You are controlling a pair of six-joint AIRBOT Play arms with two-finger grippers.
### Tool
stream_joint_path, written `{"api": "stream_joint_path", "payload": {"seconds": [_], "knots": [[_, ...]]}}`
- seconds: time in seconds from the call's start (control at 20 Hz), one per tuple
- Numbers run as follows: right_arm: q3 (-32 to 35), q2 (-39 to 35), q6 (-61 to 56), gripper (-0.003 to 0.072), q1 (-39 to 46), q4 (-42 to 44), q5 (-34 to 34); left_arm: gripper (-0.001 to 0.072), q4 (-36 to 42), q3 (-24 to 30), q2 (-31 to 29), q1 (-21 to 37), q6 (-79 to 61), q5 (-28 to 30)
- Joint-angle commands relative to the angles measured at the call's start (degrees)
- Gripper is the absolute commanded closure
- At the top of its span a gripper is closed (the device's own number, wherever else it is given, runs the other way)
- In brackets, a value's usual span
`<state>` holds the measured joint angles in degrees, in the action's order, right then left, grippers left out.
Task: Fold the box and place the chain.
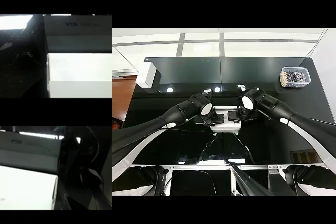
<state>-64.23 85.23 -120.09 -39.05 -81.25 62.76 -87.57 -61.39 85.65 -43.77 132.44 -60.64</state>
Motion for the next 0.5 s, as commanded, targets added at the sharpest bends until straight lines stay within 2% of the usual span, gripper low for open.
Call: {"api": "stream_joint_path", "payload": {"seconds": [0.0,0.05,0.3,0.35,0.4,0.45], "knots": [[0.0,1.9,-0.3,0.0297,0.0,0.0,0.0,0.0683,0.0,0.0,0.0,0.0,0.0,0.0],[0.0,2.3,-0.3,0.0318,0.0,0.2,-0.1,0.0683,0.0,0.0,0.0,0.0,0.0,0.0],[0.0,2.6,-0.3,0.0326,0.0,0.3,-0.4,0.0683,0.0,0.0,0.0,0.0,0.0,0.0],[0.0,2.7,-0.3,0.0402,0.0,0.7,-0.4,0.0683,0.0,0.0,0.0,0.0,0.0,0.0],[0.0,2.7,-0.1,0.0598,0.0,1.0,-0.5,0.0683,0.0,0.0,0.0,0.0,0.0,0.0],[0.0,2.7,-0.1,0.0675,-0.1,1.3,-0.9,0.0683,0.0,0.0,0.0,0.0,0.0,0.0]]}}
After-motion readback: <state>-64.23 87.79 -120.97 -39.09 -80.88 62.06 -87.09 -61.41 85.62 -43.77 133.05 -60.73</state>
